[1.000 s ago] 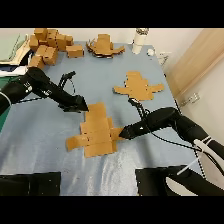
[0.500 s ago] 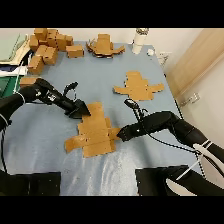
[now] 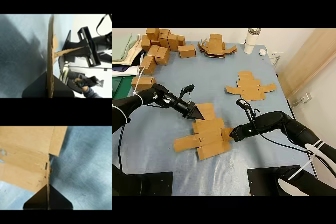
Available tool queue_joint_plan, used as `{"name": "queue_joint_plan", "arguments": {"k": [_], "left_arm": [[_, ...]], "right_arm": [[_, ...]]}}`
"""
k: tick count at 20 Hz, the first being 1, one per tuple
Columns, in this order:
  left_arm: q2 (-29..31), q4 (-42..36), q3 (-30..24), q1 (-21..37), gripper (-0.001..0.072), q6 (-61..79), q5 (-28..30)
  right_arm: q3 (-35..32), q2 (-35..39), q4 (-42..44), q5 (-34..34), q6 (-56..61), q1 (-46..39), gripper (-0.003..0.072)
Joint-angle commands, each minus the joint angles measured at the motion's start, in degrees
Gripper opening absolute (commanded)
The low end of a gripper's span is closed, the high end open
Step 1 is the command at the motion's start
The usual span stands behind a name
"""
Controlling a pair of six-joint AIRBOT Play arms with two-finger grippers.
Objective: Fold the box.
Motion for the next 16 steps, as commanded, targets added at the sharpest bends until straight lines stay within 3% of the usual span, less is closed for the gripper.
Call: {"name": "queue_joint_plan", "arguments": {"k": [1,2,3,4,5,11,12,13,14,16], "left_arm": [[-0.26,-0.96,0.02,-0.17,0.0013,3.78,-1.57],[-0.2,-2.08,0.02,-0.17,0.0012,5.09,-1.68],[-0.13,-3.3,0.11,-0.17,0.0012,6.97,-1.62],[0.04,-4.46,0.44,-0.2,0.0011,9.51,-1.53],[0.33,-5.18,0.96,-0.48,0.0011,12.0,-1.51],[6.19,-5.05,1.42,-7.54,0.0008,26.49,8.07],[6.88,-4.81,1.42,-9.31,0.0008,29.05,9.49],[7.15,-3.93,1.42,-10.86,0.0008,30.82,10.47],[7.15,-2.45,1.4,-12.13,0.0008,31.23,11.21],[7.04,0.74,1.14,-14.58,0.0008,32.37,12.46]], "right_arm": [[-0.02,0.04,-0.57,0.22,0.09,0.04,0.0005],[-0.02,0.04,-1.11,0.33,0.11,0.04,0.0022],[0.0,0.07,-1.99,0.7,0.28,-0.09,0.0116],[0.09,0.09,-3.1,1.99,0.79,-0.52,0.0429],[0.61,0.13,-4.59,3.15,1.68,-1.18,0.0595],[14.64,0.04,-17.2,5.86,15.23,-10.29,0.0564],[16.72,0.04,-17.11,5.55,15.34,-11.45,0.0444],[18.21,0.04,-17.2,5.2,15.78,-12.13,0.0256],[18.97,0.04,-17.2,5.2,16.57,-12.24,0.0151],[19.02,-0.2,-14.82,4.61,16.92,-12.17,0.0052]]}}
